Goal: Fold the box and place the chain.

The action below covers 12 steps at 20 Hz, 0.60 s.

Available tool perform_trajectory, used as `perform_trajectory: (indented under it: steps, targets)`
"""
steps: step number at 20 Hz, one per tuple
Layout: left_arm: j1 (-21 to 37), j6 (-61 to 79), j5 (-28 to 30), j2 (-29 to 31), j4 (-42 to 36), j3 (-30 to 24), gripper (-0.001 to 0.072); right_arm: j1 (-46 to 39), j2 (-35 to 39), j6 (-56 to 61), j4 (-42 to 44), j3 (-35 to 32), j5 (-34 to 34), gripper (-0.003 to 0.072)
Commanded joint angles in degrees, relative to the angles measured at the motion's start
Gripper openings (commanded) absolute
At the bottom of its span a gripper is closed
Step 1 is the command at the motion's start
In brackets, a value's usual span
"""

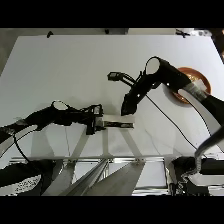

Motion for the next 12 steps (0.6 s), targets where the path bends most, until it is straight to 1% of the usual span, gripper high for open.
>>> perform_trajectory:
  steps: [1,5,9,11,12]
  targets:
    - [0.0,0.0,0.0,0.0,0.0,0.0,0.0270,3.8,3.3,-0.4,-7.0,0.0,-3.0,0.0343]
    - [0.0,0.0,0.0,0.0,0.0,0.0,0.0270,7.4,4.8,-0.5,-7.8,-0.2,-4.8,0.0342]
    - [0.0,0.0,0.0,0.0,0.0,0.0,0.0270,11.0,4.8,-0.4,-12.6,-1.1,-7.9,0.0349]
    - [0.0,0.0,0.0,0.0,0.0,0.0,0.0270,11.9,4.8,-0.4,-13.6,-1.6,-8.2,0.0404]
    - [0.0,0.0,0.0,0.0,0.0,0.0,0.0270,12.1,4.8,-0.3,-13.5,-1.7,-8.1,0.0404]
